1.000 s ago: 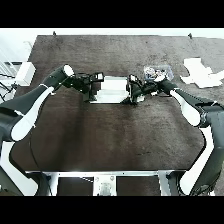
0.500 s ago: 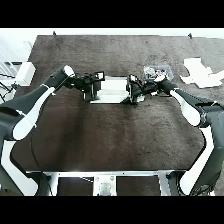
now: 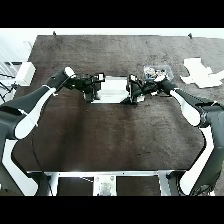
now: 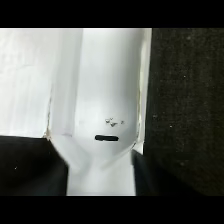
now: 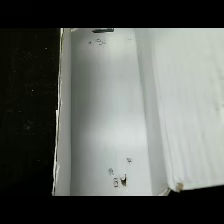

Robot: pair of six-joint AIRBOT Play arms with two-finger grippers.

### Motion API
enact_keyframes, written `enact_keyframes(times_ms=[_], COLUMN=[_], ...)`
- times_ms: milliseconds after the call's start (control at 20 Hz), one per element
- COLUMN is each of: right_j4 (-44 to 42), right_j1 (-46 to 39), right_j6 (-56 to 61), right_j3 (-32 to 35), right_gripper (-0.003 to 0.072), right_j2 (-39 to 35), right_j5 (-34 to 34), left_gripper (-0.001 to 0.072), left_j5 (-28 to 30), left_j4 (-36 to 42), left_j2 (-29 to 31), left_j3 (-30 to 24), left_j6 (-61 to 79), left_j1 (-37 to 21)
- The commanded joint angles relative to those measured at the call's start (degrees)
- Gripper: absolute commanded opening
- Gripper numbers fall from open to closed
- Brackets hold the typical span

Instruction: Fold the box and place the chain.

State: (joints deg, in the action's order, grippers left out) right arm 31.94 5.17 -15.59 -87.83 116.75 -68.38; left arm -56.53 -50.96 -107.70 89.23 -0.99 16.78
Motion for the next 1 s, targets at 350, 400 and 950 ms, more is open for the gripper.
enact_keyframes(times_ms=[350, 400, 950], right_j4=[0.02, 0.02, 0.02], right_j1=[0.00, 0.00, 0.00], right_j6=[-0.04, -0.04, -0.04], right_j3=[0.02, 0.02, 0.02], right_gripper=[0.0502, 0.0502, 0.0502], right_j2=[0.04, 0.04, 0.04], right_j5=[-0.07, -0.07, -0.07], left_gripper=[0.0287, 0.0287, 0.0290], left_j5=[-1.77, -2.19, 2.08], left_j4=[6.86, 7.41, 9.75], left_j2=[-0.74, -0.92, -2.25], left_j3=[-0.11, -0.11, -0.11], left_j6=[4.17, 4.94, 8.33], left_j1=[-0.02, -0.02, 2.69])
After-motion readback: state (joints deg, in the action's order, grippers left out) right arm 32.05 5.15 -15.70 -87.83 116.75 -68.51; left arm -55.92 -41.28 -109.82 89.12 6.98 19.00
